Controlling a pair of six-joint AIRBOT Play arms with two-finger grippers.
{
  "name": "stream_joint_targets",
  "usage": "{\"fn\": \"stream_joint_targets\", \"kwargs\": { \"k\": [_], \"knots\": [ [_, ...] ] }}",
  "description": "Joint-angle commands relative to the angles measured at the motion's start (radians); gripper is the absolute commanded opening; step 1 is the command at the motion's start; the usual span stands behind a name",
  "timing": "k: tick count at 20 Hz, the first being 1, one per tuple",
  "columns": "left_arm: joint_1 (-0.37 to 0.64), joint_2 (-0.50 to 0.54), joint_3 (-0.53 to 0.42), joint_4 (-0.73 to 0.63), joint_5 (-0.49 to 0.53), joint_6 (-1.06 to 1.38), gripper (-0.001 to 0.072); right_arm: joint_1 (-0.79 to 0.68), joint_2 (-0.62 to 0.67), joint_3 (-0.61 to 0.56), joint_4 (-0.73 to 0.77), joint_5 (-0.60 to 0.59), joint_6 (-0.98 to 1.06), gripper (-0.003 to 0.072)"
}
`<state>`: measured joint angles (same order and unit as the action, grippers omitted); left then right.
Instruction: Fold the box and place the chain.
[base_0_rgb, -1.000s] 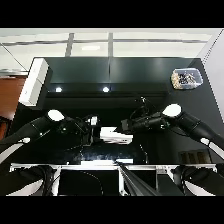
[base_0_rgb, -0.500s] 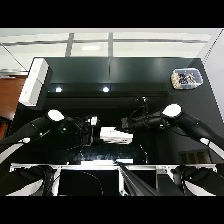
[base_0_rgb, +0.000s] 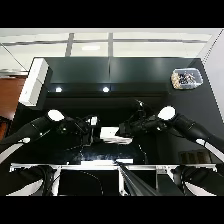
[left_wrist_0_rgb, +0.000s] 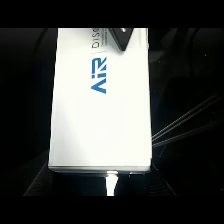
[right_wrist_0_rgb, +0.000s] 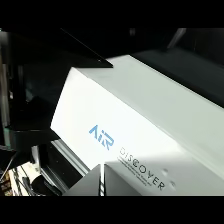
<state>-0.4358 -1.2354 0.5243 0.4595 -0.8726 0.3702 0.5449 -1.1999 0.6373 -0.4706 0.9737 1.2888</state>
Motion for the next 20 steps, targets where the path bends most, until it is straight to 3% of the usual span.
{"fn": "stream_joint_targets", "kwargs": {
  "k": [1,13,15,18,19,20],
  "knots": [
    [0.0,0.0,0.001,0.0,0.0,-0.001,0.0464,0.015,-0.01,0.0,-0.037,-0.023,0.021,0.0038],
    [0.0,0.0,0.001,0.0,0.0,-0.001,0.0464,0.011,-0.033,-0.017,-0.01,-0.012,-0.047,0.0038],
    [0.0,0.0,0.001,0.0,-0.001,-0.001,0.0464,-0.024,0.01,0.006,0.032,0.062,-0.106,0.0038],
    [0.001,0.0,0.001,0.001,-0.003,-0.001,0.0465,-0.148,0.142,0.049,-0.039,0.134,-0.111,0.0038],
    [0.001,0.0,0.001,0.01,-0.002,-0.001,0.0472,-0.204,0.189,0.055,-0.085,0.151,-0.103,0.0038],
    [0.001,0.002,0.002,0.011,-0.002,-0.002,0.0584,-0.264,0.232,0.056,-0.128,0.165,-0.081,0.0038]
  ]
}}
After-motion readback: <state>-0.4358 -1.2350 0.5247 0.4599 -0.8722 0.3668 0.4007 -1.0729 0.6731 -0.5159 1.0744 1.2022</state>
